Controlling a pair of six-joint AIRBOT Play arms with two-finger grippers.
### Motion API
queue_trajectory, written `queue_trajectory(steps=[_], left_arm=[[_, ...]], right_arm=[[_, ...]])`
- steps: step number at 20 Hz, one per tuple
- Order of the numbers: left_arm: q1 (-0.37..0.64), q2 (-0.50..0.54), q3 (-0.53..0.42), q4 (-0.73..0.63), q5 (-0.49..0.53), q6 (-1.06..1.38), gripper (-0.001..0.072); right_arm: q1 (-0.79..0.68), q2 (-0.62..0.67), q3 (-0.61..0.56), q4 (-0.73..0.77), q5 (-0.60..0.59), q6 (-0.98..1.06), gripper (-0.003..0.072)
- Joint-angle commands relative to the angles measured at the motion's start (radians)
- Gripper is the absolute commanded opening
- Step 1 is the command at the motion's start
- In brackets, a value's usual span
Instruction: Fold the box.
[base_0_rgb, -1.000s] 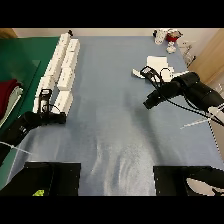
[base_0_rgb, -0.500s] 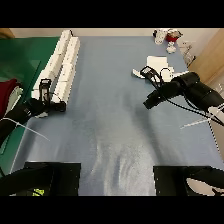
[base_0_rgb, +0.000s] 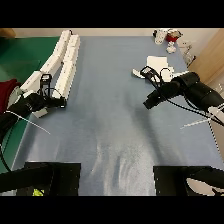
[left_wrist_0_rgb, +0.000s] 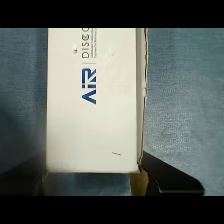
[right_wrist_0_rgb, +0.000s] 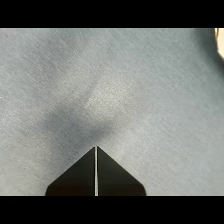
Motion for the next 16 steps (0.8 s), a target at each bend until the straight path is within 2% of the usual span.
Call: queue_trajectory(steps=[1, 5, 11, 16], left_arm=[[0.0, -0.003, 0.016, 0.0, 0.0, 0.004, 0.0514], [-0.01, -0.008, 0.048, 0.0, 0.042, 0.011, 0.0514], [-0.02, -0.143, 0.146, 0.0, 0.007, 0.011, 0.0514], [-0.028, -0.174, 0.158, 0.003, 0.049, 0.011, 0.0514]], right_arm=[[0.0, 0.0, 0.001, 0.0, 0.0, 0.0, 0.0016], [0.0, 0.0, 0.001, 0.0, 0.0, 0.0, 0.0015], [0.0, 0.0, 0.001, 0.0, 0.0, 0.0, 0.0015], [0.0, 0.0, 0.001, 0.0, 0.0, 0.0, 0.0015]])
